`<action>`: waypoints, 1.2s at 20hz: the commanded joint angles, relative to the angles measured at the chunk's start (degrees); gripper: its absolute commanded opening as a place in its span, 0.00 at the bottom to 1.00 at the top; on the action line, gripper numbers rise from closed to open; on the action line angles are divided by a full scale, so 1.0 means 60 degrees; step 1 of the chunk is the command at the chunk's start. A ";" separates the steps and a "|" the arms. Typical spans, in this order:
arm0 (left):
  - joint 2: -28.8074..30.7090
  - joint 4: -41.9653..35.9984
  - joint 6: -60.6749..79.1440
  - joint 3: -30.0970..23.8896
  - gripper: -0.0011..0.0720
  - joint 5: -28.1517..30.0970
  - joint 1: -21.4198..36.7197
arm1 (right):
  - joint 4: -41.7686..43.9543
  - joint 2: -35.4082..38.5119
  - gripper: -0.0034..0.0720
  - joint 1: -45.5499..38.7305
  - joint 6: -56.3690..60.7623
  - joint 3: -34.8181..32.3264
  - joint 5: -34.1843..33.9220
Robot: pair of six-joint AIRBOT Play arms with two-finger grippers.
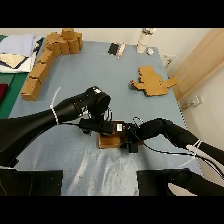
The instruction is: Fold the box.
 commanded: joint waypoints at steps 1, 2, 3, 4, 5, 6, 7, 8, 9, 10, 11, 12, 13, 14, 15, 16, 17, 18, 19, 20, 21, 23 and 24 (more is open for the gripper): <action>0.0004 -0.0874 0.0750 0.0007 0.47 -0.0186 0.0659 | 0.0000 -0.0004 0.68 0.0004 0.0000 -0.0004 0.0000; 0.0004 -0.0984 0.1140 0.0007 0.10 -0.0324 0.0841 | 0.0000 -0.0004 0.68 0.0004 0.0000 -0.0004 0.0000; 0.0007 -0.0991 0.1603 0.0007 0.03 -0.0401 0.1002 | 0.0000 -0.0007 0.68 0.0004 0.0000 -0.0004 0.0000; 0.0004 -0.0991 0.1960 0.0007 0.03 -0.0444 0.1140 | 0.0000 -0.0004 0.68 0.0004 0.0000 -0.0004 0.0000; 0.0007 -0.0987 0.2408 0.0007 0.03 -0.0452 0.1202 | 0.0000 -0.0004 0.68 0.0004 0.0000 -0.0004 0.0000; 0.0007 -0.0987 0.2998 0.0007 0.03 -0.0455 0.1217 | 0.0000 -0.0004 0.68 0.0004 0.0000 -0.0004 0.0000; 0.0004 -0.0987 0.3683 0.0007 0.03 -0.0452 0.1209 | 0.0000 -0.0007 0.68 0.0004 0.0000 -0.0004 0.0000; 0.0007 -0.0991 0.4248 0.0007 0.03 -0.0448 0.1209 | 0.0000 -0.0004 0.68 0.0004 0.0000 -0.0004 0.0000; 0.0007 -0.0987 0.4787 0.0007 0.03 -0.0433 0.1209 | 0.0000 -0.0007 0.68 0.0004 0.0000 -0.0004 0.0000; 0.0015 -0.0980 0.5486 0.0007 0.03 -0.0401 0.1213 | 0.0004 -0.0007 0.68 0.0004 0.0000 -0.0004 0.0000; 0.0033 -0.1191 0.6357 -0.0011 0.03 -0.0404 0.1344 | 0.0000 -0.0007 0.68 0.0004 0.0000 -0.0004 0.0000; 0.0113 -0.1716 0.7453 -0.0146 0.03 -0.0408 0.1734 | 0.0004 -0.0007 0.68 0.0004 0.0000 -0.0004 0.0004; 0.0299 -0.2036 0.8714 -0.0452 0.03 -0.0404 0.2142 | 0.0000 -0.0007 0.68 0.0004 0.0000 -0.0004 0.0000; 0.0565 -0.2106 0.9814 -0.0892 0.03 -0.0335 0.2594 | 0.0000 -0.0007 0.68 0.0004 0.0000 -0.0004 0.0000; 0.0838 -0.2131 1.0750 -0.1337 0.03 -0.0229 0.3016 | 0.0000 -0.0007 0.68 0.0004 0.0000 -0.0004 0.0004; 0.1137 -0.2317 1.1912 -0.1876 0.03 0.0117 0.3472 | 0.0000 -0.0004 0.68 0.0004 0.0000 -0.0004 0.0000; 0.1392 -0.2816 1.3264 -0.2426 0.03 0.0597 0.3843 | 0.0000 -0.0004 0.68 0.0004 0.0000 -0.0004 0.0000; 0.1596 -0.3585 1.4863 -0.3002 0.03 0.1213 0.4175 | 0.0000 -0.0007 0.68 0.0004 0.0000 -0.0004 0.0000; 0.1694 -0.4207 1.6079 -0.3486 0.04 0.1785 0.4346 | 0.0000 -0.0007 0.68 0.0004 0.0000 -0.0004 0.0004; 0.1708 -0.4557 1.6819 -0.3872 0.40 0.2346 0.4360 | 0.0000 -0.0004 0.68 0.0004 0.0000 -0.0004 0.0000; 0.1701 -0.4892 1.7493 -0.4328 0.97 0.3071 0.4324 | 0.0000 -0.0007 0.68 0.0004 0.0000 -0.0004 0.0000; 0.1701 -0.5140 1.8997 -0.5133 0.97 0.4142 0.4175 | 0.0000 -0.0004 0.68 0.0004 0.0000 -0.0004 0.0000; 0.1701 -0.5340 1.9456 -0.5490 0.97 0.4499 0.4036 | 0.0000 -0.0004 0.68 0.0004 0.0000 -0.0004 0.0000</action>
